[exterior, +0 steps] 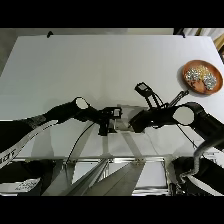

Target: Fold the box and place the chain.

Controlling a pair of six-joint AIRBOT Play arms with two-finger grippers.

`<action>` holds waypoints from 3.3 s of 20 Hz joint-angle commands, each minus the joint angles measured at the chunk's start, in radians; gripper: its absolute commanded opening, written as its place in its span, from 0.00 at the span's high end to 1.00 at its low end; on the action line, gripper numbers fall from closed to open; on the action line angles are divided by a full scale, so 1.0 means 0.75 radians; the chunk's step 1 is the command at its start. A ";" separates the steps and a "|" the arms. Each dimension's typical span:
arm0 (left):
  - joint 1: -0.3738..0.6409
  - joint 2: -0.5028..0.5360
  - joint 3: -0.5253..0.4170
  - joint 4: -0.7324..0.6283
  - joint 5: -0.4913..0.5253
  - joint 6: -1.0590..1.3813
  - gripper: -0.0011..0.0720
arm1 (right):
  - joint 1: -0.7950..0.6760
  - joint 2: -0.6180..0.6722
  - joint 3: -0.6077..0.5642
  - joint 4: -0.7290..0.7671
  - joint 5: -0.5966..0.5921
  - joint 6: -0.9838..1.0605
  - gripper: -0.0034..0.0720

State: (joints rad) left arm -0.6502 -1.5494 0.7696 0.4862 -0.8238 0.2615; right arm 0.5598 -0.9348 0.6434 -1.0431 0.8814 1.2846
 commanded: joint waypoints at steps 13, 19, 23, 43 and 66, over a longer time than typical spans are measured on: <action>0.001 0.001 0.002 0.000 0.001 0.000 0.44 | -0.252 0.487 0.042 -0.660 0.546 0.346 0.78; 0.001 0.001 0.002 0.001 0.001 0.000 0.44 | -0.668 0.355 0.042 -0.769 0.378 0.261 0.78; 0.001 0.001 0.002 0.000 0.001 0.000 0.44 | -0.805 0.009 0.069 -0.753 0.138 0.211 0.78; 0.001 0.001 0.002 0.000 0.001 0.000 0.44 | -0.924 -0.707 0.427 -0.690 -0.023 0.207 0.78; 0.001 0.001 0.002 0.001 0.001 0.000 0.44 | -0.924 -0.730 0.427 -0.668 -0.006 0.205 0.93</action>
State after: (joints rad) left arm -0.6502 -1.5494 0.7696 0.4862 -0.8238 0.2611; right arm -0.1326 -1.4837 0.9638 -1.5448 0.8700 1.4391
